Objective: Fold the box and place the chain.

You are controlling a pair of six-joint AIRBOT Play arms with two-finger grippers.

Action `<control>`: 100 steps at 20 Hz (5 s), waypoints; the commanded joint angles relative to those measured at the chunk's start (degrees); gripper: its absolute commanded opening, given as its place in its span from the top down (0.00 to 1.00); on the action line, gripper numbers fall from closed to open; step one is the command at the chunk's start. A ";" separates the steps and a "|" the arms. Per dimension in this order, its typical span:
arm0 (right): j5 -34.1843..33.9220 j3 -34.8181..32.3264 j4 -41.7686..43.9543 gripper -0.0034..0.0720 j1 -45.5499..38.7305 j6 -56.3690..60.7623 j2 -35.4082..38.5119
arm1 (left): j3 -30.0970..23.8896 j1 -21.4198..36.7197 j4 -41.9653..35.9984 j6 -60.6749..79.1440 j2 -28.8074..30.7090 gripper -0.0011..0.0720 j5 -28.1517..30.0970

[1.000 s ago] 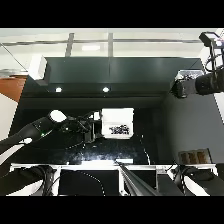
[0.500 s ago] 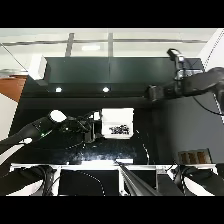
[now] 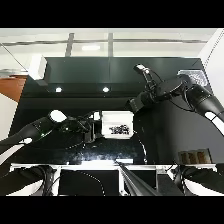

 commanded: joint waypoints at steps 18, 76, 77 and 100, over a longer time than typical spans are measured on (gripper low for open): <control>-6.27 -5.97 -1.42 0.03 2.14 -30.03 4.04 | 0.04 -0.02 0.02 0.02 -0.04 0.60 0.02; -8.22 -5.38 -16.06 0.03 13.22 -10.51 6.01 | 0.04 -0.02 0.04 0.02 -0.07 0.60 0.04; -8.15 -5.38 -16.04 0.03 13.22 -10.38 5.81 | 0.04 -0.02 0.04 0.02 -0.04 0.60 0.04; -15.47 -1.64 -15.58 0.03 14.16 -7.37 7.13 | 0.04 -0.02 0.04 0.02 -0.04 0.60 0.02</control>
